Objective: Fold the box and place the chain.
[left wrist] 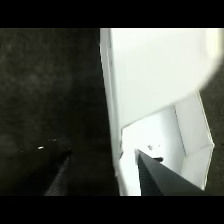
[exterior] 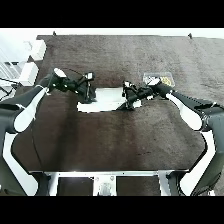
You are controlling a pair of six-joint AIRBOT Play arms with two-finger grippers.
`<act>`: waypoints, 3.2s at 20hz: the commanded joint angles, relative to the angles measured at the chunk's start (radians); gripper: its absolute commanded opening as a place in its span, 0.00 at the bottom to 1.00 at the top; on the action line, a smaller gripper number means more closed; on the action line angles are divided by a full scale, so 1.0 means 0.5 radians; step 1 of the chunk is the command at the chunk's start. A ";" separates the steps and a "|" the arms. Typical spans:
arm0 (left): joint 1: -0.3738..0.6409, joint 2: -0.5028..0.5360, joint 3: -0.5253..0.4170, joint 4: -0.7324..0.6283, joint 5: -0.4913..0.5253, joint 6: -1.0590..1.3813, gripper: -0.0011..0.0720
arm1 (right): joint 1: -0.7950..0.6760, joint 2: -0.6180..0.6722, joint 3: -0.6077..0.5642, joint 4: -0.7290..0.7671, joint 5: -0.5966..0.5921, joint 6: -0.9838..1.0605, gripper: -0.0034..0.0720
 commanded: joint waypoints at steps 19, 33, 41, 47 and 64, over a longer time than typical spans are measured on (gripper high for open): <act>0.051 0.836 -0.247 -0.189 -0.090 -0.131 0.03 | 0.002 -0.002 0.000 0.002 0.003 0.002 0.65; -0.232 0.711 -0.815 -0.205 0.472 -0.186 0.04 | 0.002 -0.002 0.000 0.002 0.003 0.002 0.65; -0.231 0.484 -0.450 -0.218 0.735 -0.167 0.04 | 0.002 -0.002 0.000 0.002 0.004 0.002 0.65; -0.232 0.445 -0.387 -0.218 0.851 -0.172 0.04 | 0.002 -0.002 0.000 0.002 0.004 0.002 0.65; -0.233 0.263 -0.386 -0.169 0.832 -0.210 0.04 | 0.002 -0.002 0.000 0.002 0.003 0.002 0.65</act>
